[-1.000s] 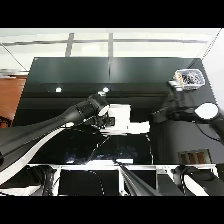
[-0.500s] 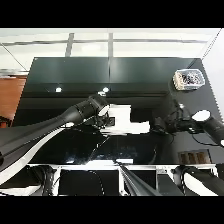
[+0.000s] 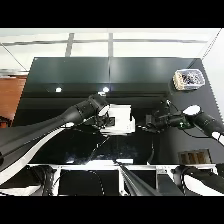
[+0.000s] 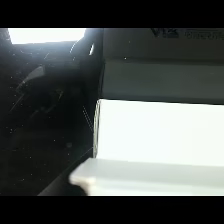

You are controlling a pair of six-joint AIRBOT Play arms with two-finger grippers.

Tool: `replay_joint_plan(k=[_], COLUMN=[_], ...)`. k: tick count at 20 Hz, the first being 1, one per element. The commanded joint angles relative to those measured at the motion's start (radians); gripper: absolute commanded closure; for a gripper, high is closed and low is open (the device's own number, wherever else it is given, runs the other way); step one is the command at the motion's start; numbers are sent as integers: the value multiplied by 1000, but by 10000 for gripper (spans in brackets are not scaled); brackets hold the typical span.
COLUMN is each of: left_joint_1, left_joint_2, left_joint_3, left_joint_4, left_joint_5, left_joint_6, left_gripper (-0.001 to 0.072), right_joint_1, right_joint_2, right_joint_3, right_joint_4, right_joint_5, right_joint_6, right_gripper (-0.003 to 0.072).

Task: Fold the box and place the chain.

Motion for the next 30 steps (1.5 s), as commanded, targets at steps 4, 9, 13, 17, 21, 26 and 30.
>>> replay_joint_plan(k=[4, 9, 13, 17, 21, 26, 30], left_joint_1=[0, 0, 0, 0, 0, 0, 0], left_joint_2=[0, 0, 0, 0, 0, 0, 0], left_joint_3=[0, 0, 0, 0, 0, 0, 0], left_joint_4=[0, 0, 0, 1, 1, 1, 1], left_joint_5=[-2, -2, -2, -1, -1, -2, -2], left_joint_6=[0, 0, 0, 0, 0, 0, 0], left_gripper=[681, 681, 680, 681, 680, 681, 681], right_joint_1=[66, 201, 291, 382, 439, 491, 527], right_joint_2=[-3, -3, -5, -5, -10, -34, -60], right_joint_3=[77, 87, 139, 217, 268, 298, 300], right_joint_4=[41, 16, -126, -381, -469, -498, -536], right_joint_5=[85, -66, -166, -182, -180, -177, -176], right_joint_6=[-19, 47, 242, 478, 590, 660, 701], right_gripper=[75, 145, 146, 153, 156, 263, 273])
